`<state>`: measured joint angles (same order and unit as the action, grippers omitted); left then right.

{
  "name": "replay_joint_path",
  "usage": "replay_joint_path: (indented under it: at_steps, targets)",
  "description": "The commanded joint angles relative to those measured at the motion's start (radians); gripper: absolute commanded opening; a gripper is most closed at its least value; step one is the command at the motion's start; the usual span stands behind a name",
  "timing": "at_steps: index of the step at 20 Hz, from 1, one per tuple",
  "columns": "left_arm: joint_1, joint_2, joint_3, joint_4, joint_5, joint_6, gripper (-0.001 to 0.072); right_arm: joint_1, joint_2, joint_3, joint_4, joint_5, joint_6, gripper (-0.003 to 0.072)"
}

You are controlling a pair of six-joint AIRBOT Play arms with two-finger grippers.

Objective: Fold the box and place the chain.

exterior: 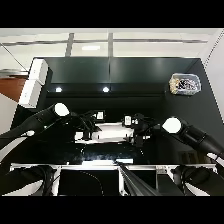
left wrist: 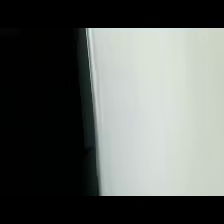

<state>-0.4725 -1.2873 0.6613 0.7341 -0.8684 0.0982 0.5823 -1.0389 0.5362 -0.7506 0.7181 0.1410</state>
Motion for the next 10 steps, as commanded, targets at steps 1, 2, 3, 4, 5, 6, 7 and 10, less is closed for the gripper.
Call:
replay_joint_path:
  at_steps: [1,2,3,4,5,6,7,10]
  targets:
    - [0.0,0.003,0.0,0.01,0.003,0.0,0.0025,-0.001,-0.042,-0.001,0.047,0.038,-0.057,0.0711]
    - [-0.001,0.003,0.0,0.01,0.002,0.0,0.0025,-0.001,-0.055,-0.001,0.047,0.037,-0.065,0.0711]
    - [-0.001,0.003,0.0,0.01,0.0,0.0,0.0026,-0.001,-0.068,-0.001,0.048,0.037,-0.079,0.0711]
    - [0.0,0.003,0.0,0.01,0.0,0.0,0.0026,-0.001,-0.082,-0.001,0.048,0.037,-0.089,0.0711]
    - [0.0,0.003,0.0,0.01,0.0,0.0,0.0025,-0.001,-0.094,-0.001,0.048,0.037,-0.097,0.0711]
    - [0.0,0.003,0.0,0.01,0.0,0.0,0.0025,-0.001,-0.105,-0.001,0.048,0.037,-0.101,0.0711]
    - [0.0,0.003,0.0,0.01,0.0,0.0,0.0026,-0.001,-0.113,-0.002,0.048,0.036,-0.106,0.0711]
    - [0.0,0.003,0.0,0.01,0.0,0.0,0.0026,-0.001,-0.127,-0.012,0.042,0.003,-0.15,0.0711]
